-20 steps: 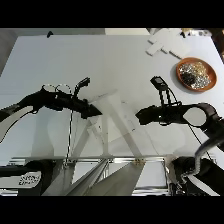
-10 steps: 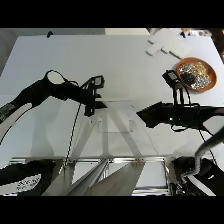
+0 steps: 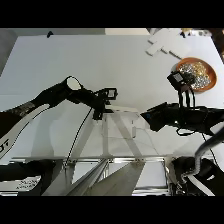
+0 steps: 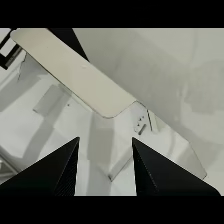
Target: Fold the box and place the chain.
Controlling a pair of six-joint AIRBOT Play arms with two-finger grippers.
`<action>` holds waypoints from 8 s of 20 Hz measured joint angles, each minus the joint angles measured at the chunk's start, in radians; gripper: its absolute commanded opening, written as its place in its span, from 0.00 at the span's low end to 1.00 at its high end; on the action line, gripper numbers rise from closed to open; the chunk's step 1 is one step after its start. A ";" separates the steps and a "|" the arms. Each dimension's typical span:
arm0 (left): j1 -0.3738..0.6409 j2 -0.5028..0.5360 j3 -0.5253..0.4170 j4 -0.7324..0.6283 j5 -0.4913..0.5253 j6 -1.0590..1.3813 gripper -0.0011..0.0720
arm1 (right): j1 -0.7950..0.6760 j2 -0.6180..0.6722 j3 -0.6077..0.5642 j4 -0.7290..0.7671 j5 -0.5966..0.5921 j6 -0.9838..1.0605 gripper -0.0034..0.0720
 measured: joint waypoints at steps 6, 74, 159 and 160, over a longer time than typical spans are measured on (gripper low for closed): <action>-0.003 -0.021 0.000 -0.034 0.056 -0.015 0.01 | 0.000 0.001 0.000 -0.005 0.002 0.000 0.53; -0.012 -0.081 0.000 -0.047 0.097 -0.016 0.03 | -0.130 -0.281 -0.310 0.446 -0.386 -1.663 0.96; -0.011 -0.010 -0.001 0.029 0.102 -0.113 0.72 | -0.301 -0.777 -0.160 0.811 -0.105 -2.133 0.65; -0.011 0.012 -0.001 0.058 0.099 -0.135 0.70 | -0.301 -0.777 -0.160 0.811 -0.105 -2.133 0.65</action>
